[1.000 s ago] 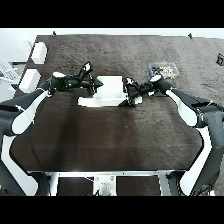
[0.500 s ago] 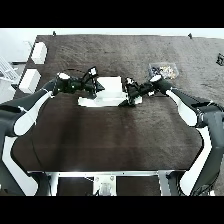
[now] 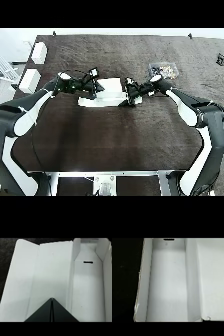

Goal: Fold the box and place the chain.

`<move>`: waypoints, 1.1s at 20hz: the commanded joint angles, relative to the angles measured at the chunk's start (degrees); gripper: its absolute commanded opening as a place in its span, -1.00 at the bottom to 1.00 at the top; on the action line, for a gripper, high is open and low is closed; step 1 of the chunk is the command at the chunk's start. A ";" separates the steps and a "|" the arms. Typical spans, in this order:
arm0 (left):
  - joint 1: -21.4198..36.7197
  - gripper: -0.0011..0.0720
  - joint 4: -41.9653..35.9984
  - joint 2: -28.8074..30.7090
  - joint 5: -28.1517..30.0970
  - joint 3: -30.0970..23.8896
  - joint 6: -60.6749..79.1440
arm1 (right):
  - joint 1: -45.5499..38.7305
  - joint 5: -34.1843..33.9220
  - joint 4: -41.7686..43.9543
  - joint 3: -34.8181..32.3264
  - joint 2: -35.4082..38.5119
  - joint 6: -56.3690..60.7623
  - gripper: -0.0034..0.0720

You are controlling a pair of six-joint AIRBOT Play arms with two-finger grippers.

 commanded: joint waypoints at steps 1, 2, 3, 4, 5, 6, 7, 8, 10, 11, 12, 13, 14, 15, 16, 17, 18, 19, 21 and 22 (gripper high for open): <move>0.00 -0.91 0.42 0.33 -0.17 0.09 -0.02 | 0.04 0.00 0.00 0.02 -0.02 -0.02 0.58; 0.00 -0.92 0.42 0.74 -0.31 0.26 -0.02 | 0.04 0.02 0.00 0.02 -0.02 -0.02 0.58; 0.00 -0.92 0.42 1.36 -0.59 0.74 -0.09 | 0.04 0.02 0.00 0.02 -0.02 -0.02 0.58; 0.07 -0.92 0.46 2.40 -0.76 0.85 -0.07 | 0.04 0.02 0.00 0.02 -0.02 -0.02 0.58; 0.13 -0.92 0.66 3.52 -1.22 0.92 -0.09 | 0.04 0.02 0.00 0.02 -0.02 -0.02 0.58; 0.37 -0.91 0.76 5.07 -2.43 0.94 -0.11 | 0.04 0.02 0.00 0.02 -0.02 -0.02 0.58; 0.92 -0.91 0.81 6.36 -4.17 0.90 -0.13 | 0.04 0.02 0.00 0.02 -0.04 -0.02 0.59; 1.84 -0.91 0.85 7.80 -6.97 0.92 -0.52 | 0.04 0.02 0.00 0.02 -0.04 -0.02 0.58; 4.37 -0.91 0.85 9.84 -15.17 1.03 -0.52 | 0.04 0.02 0.00 0.02 -0.04 -0.02 0.58; 5.81 -0.60 0.87 10.47 -20.04 1.14 -0.72 | 0.04 0.02 0.00 0.02 -0.04 -0.02 0.58; 7.08 0.15 0.76 10.56 -23.06 1.20 -2.95 | 0.04 0.02 0.00 0.02 -0.04 -0.02 0.58; 8.07 0.45 1.29 10.51 -24.46 1.18 -6.56 | 0.04 0.02 0.00 0.02 -0.04 -0.02 0.58; 8.52 0.47 4.33 10.49 -24.92 1.18 -9.03 | 0.04 0.02 0.00 0.02 -0.04 -0.02 0.58; 8.50 0.47 8.98 10.47 -24.92 1.18 -10.99 | 0.04 0.02 0.00 0.02 -0.04 -0.02 0.58; 8.33 0.56 13.16 10.34 -24.46 1.16 -13.29 | 0.04 0.02 0.00 0.02 -0.04 -0.02 0.58; 8.13 0.77 16.87 10.12 -23.30 1.14 -16.52 | 0.04 0.02 0.00 0.02 -0.04 -0.02 0.59; 7.78 0.79 19.93 9.99 -22.10 1.14 -18.93 | 0.04 0.02 0.00 0.02 -0.04 -0.02 0.58; 7.37 0.79 22.58 9.88 -20.98 1.14 -20.00 | 0.04 0.02 0.00 0.02 -0.04 -0.02 0.58; 6.36 0.79 24.39 9.79 -18.64 1.14 -21.16 | 0.04 0.02 0.00 0.02 -0.04 -0.02 0.58; 5.77 0.79 24.37 9.60 -17.73 1.14 -21.24 | 0.04 0.02 0.00 0.02 -0.04 -0.02 0.58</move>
